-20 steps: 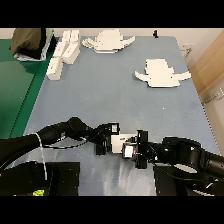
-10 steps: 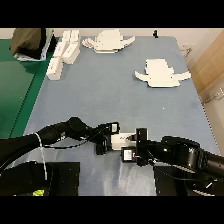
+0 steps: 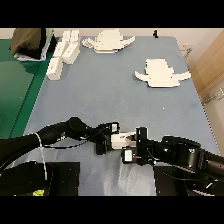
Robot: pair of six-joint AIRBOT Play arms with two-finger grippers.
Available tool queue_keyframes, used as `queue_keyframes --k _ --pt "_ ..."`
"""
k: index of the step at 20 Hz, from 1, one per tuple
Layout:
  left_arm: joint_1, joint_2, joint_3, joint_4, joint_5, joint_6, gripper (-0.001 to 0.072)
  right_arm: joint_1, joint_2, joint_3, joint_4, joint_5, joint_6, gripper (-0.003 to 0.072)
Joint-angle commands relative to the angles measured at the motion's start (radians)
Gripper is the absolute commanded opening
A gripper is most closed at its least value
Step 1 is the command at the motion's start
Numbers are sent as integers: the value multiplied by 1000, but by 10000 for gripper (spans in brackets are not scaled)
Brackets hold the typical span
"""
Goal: Fold the box.
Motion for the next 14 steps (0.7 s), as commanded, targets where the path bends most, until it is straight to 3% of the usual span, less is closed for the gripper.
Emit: queue_keyframes --k 1,7,14 --pt "0 0 1 0 -2 0 512 0 28 5 10 -5 0 379" --pt "0 0 1 0 -2 0 512 -2 57 5 -10 -38 0 379" --pt "0 0 1 0 -2 0 512 -41 -7 5 -57 -59 4 379"
